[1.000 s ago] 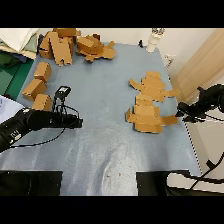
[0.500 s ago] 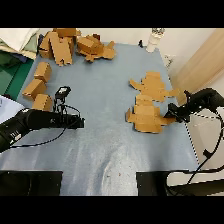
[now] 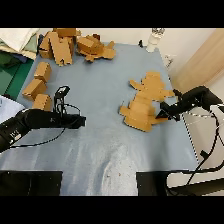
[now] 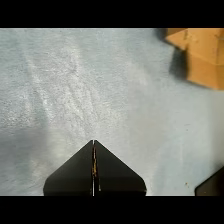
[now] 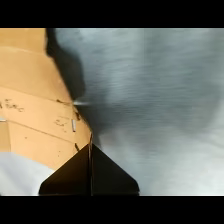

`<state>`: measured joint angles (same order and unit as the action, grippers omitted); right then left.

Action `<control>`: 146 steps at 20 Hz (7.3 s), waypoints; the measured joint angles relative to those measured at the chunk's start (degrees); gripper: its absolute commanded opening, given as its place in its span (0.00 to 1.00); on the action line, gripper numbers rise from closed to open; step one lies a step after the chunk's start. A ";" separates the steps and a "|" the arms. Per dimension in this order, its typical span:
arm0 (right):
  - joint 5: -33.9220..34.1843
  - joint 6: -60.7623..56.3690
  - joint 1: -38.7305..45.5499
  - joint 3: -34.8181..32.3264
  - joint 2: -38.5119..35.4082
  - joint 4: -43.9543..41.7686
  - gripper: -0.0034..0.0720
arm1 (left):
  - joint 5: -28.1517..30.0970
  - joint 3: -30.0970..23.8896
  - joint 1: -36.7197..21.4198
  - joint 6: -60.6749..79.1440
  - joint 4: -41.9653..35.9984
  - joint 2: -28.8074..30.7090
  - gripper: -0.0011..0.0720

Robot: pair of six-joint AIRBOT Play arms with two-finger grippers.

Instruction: Fold the box.

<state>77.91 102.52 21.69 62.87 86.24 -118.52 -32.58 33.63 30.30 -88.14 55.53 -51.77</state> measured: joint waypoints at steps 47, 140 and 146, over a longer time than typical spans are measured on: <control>-34.25 12.22 -46.69 -30.67 -28.96 -1.62 0.05 | -26.29 11.65 -24.44 46.58 -40.24 -35.85 0.60; -33.66 -10.08 -42.10 -21.38 -33.14 0.17 0.06 | -20.48 16.15 -3.67 92.76 -43.08 -28.37 0.03; -32.30 -9.40 -42.84 -21.38 -33.05 2.60 0.06 | -12.41 6.51 -2.01 103.21 -49.29 -22.18 0.03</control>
<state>45.60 93.12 -21.15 41.50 53.19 -115.92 -44.99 40.14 28.29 15.07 6.24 -73.95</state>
